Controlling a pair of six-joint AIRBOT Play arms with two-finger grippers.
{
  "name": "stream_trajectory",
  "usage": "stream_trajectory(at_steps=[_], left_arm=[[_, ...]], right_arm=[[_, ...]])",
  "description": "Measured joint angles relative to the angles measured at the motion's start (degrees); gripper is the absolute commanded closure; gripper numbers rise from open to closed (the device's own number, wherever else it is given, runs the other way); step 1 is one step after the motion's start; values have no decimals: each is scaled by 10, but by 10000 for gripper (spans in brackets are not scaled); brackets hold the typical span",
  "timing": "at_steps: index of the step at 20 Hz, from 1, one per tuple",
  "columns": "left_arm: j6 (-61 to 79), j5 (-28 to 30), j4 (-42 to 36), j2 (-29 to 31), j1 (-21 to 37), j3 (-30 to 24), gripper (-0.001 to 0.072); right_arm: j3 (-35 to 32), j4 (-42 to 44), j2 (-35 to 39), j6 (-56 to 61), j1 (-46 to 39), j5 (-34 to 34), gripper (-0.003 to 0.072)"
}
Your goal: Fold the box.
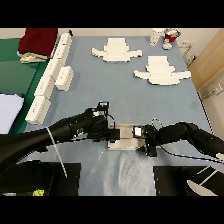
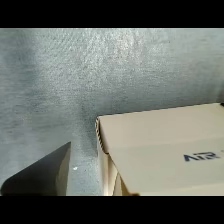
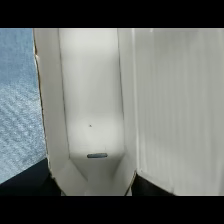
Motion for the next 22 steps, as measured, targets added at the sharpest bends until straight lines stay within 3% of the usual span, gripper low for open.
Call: stream_trajectory(at_steps=[6, 12, 13, 14, 22], left_arm=[[-43, -19, 26, -61, -38, 52, 298], [-63, -43, 46, -89, -49, 72, 311], [-64, -46, 48, -90, -49, 73, 480], [-65, -49, 48, -92, -49, 73, 694], [-65, -57, 52, -94, -50, 75, 695]], right_arm=[[0, 0, 0, 0, 0, 0, 211], [0, 0, 0, 0, 0, 0, 210], [0, 0, 0, 0, 0, 0, 211], [0, 0, 0, 0, 0, 0, 210], [0, 1, 0, 1, 0, 0, 211]])
